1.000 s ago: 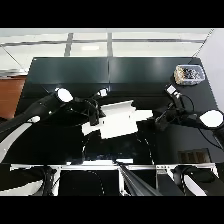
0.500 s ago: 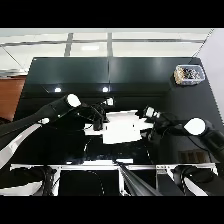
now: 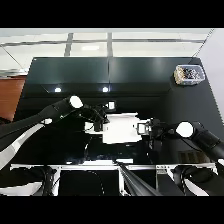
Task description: Fold the box and place the chain.
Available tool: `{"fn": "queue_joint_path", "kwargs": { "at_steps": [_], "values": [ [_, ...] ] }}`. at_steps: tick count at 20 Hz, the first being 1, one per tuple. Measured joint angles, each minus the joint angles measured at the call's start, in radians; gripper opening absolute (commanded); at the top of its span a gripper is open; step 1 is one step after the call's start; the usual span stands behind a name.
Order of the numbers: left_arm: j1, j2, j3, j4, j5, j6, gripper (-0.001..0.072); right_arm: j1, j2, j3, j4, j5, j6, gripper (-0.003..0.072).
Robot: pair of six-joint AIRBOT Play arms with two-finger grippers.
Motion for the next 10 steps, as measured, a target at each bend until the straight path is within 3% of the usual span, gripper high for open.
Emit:
{"fn": "queue_joint_path", "kwargs": {
  "at_steps": [10],
  "values": [
    [-0.002,0.000,0.000,0.005,0.005,0.007,0.0027,0.030,-0.050,-0.001,0.179,-0.050,-0.116,0.0666]
  ]
}}
